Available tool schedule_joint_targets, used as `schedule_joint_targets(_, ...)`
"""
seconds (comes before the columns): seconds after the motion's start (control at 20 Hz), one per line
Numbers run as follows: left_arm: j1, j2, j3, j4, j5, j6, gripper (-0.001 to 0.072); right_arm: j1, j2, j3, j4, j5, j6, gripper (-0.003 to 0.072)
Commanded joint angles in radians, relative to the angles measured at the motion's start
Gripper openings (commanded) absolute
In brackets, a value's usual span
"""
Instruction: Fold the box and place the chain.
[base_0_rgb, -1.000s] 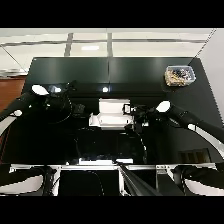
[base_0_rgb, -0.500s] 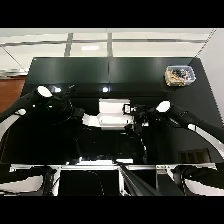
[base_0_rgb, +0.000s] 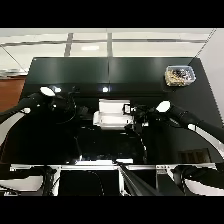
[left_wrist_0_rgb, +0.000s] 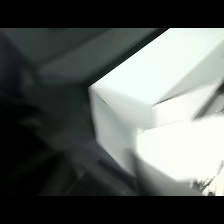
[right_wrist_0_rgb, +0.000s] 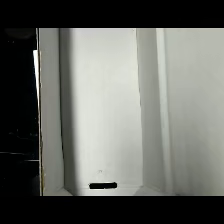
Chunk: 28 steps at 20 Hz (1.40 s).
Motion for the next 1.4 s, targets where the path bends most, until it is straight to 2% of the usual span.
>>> schedule_joint_targets(0.0,0.010,-0.003,0.026,-0.053,-0.051,0.029,0.0648,0.001,0.000,0.000,0.000,0.000,0.001,0.0161)
schedule_joint_targets(0.2,-0.039,-0.003,0.036,-0.065,-0.046,0.023,0.0645,0.001,0.000,0.000,0.000,0.000,0.001,0.0160)
schedule_joint_targets(0.35,-0.102,-0.003,0.064,-0.051,-0.046,0.000,0.0616,0.001,0.000,0.000,0.000,0.000,0.001,0.0161)
schedule_joint_targets(0.45,-0.132,-0.003,0.101,0.003,-0.046,-0.048,0.0472,0.001,0.000,0.000,0.000,0.000,0.001,0.0161)
schedule_joint_targets(0.5,-0.145,-0.003,0.123,0.047,-0.046,-0.088,0.0461,0.001,0.000,0.000,0.000,0.000,0.001,0.0160)
schedule_joint_targets(0.75,-0.190,-0.003,0.196,0.173,-0.041,-0.269,0.0461,0.001,0.000,0.000,0.000,0.000,0.001,0.0160)
schedule_joint_targets(0.8,-0.199,-0.003,0.202,0.189,-0.034,-0.304,0.0438,0.001,0.000,0.000,0.000,0.000,0.001,0.0161)
schedule_joint_targets(0.85,-0.210,-0.003,0.206,0.214,-0.024,-0.333,0.0404,0.001,0.000,0.000,0.000,0.000,0.001,0.0161)
schedule_joint_targets(1.15,-0.294,-0.003,0.208,0.387,0.070,-0.497,0.0404,0.001,0.000,0.000,0.000,0.000,0.001,0.0160)
schedule_joint_targets(1.35,-0.304,-0.003,0.208,0.412,0.090,-0.531,0.0404,0.001,0.000,0.000,0.000,0.000,0.001,0.0161)
